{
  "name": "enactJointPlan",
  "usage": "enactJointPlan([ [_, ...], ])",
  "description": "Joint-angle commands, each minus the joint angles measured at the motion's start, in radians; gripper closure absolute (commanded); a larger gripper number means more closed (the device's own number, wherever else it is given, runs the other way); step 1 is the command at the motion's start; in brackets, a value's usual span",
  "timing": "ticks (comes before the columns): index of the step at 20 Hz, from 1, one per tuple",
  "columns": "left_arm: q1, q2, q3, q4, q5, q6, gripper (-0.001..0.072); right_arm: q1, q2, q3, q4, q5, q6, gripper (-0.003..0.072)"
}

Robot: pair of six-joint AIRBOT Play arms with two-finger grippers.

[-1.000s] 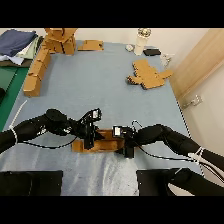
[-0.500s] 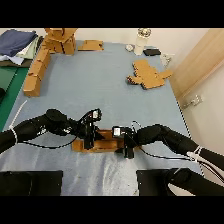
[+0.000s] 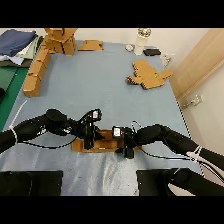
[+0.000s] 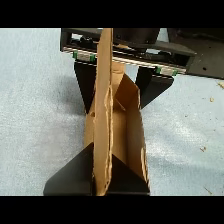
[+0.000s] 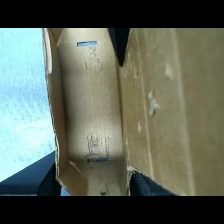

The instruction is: Fold the box.

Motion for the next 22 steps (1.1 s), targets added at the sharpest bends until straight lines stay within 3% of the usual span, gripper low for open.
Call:
enactJointPlan([
  [1,0.001,0.0,0.001,0.0,0.0,0.0,0.0696,0.001,0.0,0.0,-0.001,0.001,0.001,0.0222],
  [17,0.001,0.0,0.001,0.0,-0.002,0.0,0.0696,0.001,-0.001,0.0,-0.001,0.001,0.001,0.0215],
  [19,0.001,0.0,0.001,0.0,-0.002,0.0,0.0695,0.001,0.0,0.0,-0.001,0.001,0.001,0.0124],
  [22,0.001,0.0,0.001,0.0,-0.001,0.0,0.0696,0.001,0.0,0.0,-0.001,0.002,0.001,0.0138],
])
